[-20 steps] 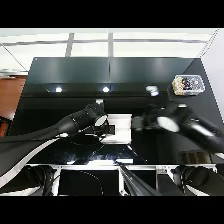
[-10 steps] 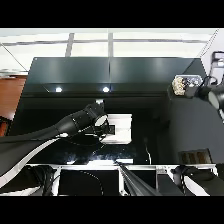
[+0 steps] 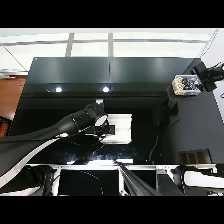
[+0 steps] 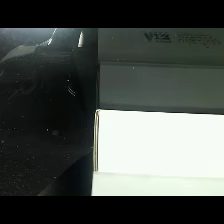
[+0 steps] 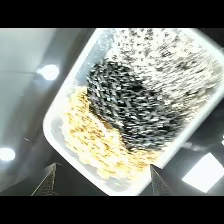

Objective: Fold the box and place the chain.

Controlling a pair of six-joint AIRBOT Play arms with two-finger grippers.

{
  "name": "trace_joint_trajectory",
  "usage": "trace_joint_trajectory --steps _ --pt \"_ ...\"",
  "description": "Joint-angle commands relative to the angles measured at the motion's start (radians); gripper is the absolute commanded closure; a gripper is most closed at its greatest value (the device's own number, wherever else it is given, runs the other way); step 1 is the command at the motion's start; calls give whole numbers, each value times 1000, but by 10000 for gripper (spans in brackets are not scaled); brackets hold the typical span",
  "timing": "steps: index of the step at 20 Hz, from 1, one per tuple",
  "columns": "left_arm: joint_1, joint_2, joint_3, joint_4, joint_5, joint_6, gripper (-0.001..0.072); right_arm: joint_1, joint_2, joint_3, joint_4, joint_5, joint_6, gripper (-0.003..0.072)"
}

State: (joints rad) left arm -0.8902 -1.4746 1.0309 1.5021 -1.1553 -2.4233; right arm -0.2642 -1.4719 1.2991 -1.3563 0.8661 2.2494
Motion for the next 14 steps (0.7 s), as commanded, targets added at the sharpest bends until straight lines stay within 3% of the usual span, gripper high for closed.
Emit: trace_joint_trajectory --steps 1,14 --pt "0 -1 0 0 0 0 680 -17 -85 59 90 -4 66 11" --pt "0 -1 0 0 -5 0 680 10 -192 59 185 -59 47 28"
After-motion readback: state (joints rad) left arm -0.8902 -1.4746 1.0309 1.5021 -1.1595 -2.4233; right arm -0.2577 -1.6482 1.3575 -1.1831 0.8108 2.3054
